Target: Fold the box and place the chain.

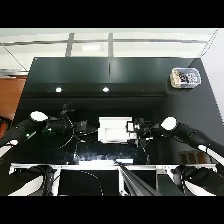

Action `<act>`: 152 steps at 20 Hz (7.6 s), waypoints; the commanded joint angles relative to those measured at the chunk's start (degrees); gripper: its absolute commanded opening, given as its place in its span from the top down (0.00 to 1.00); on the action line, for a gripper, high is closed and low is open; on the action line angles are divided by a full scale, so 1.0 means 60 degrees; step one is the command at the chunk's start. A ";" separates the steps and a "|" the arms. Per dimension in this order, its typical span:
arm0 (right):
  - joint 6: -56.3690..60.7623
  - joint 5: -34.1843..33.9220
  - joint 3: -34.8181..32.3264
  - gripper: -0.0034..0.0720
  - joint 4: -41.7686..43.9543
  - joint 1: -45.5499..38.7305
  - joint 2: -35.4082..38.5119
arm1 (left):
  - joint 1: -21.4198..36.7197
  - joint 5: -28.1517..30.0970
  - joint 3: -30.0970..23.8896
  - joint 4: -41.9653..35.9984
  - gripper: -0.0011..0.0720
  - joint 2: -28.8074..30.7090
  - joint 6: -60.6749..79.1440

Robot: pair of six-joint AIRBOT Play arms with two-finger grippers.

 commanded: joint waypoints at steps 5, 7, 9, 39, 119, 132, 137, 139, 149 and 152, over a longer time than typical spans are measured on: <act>0.0004 0.0000 -0.0007 0.47 0.0000 0.0007 0.0000 | -0.0364 -0.0772 0.0769 0.0302 0.09 -0.0007 -0.0022; 0.0004 -0.0004 -0.0007 0.47 0.0000 0.0007 0.0000 | -0.1045 -0.0193 0.0772 0.0426 0.09 -0.0007 -0.0535; 0.0011 -0.0018 -0.0007 0.47 0.0004 0.0007 0.0000 | -0.1861 0.0809 0.0783 0.0721 0.09 -0.0007 -0.1147; 0.0033 -0.0025 -0.0007 0.47 0.0000 0.0007 0.0000 | -0.6834 -0.0441 0.4994 0.9901 0.58 -0.2233 -1.3136; 0.2146 0.0372 0.0084 0.88 0.1096 0.0007 0.0568 | -0.6859 -0.0667 0.5198 1.0375 0.95 -0.2375 -1.3234; 1.5730 0.3249 0.0058 0.94 -0.4248 -0.7191 0.2612 | -0.6859 -0.0659 0.5198 1.0349 0.95 -0.2375 -1.3234; 1.4335 0.4521 -0.0495 0.94 -0.2313 -0.6346 0.0849 | -0.6859 -0.0659 0.5198 1.0378 0.95 -0.2375 -1.3234; 1.3573 0.4433 -0.0495 0.93 -0.1406 -0.5333 0.0022 | -0.6859 -0.0634 0.5198 1.0382 0.95 -0.2375 -1.3234; 1.0112 0.5435 0.0765 0.47 0.1479 -0.4116 -0.0572 | -0.6859 -0.0637 0.5198 1.0378 0.95 -0.2375 -1.3234; 1.0127 0.5694 0.1038 0.15 0.1501 -0.4109 -0.0572 | -0.6859 -0.0637 0.5198 1.0378 0.95 -0.2375 -1.3234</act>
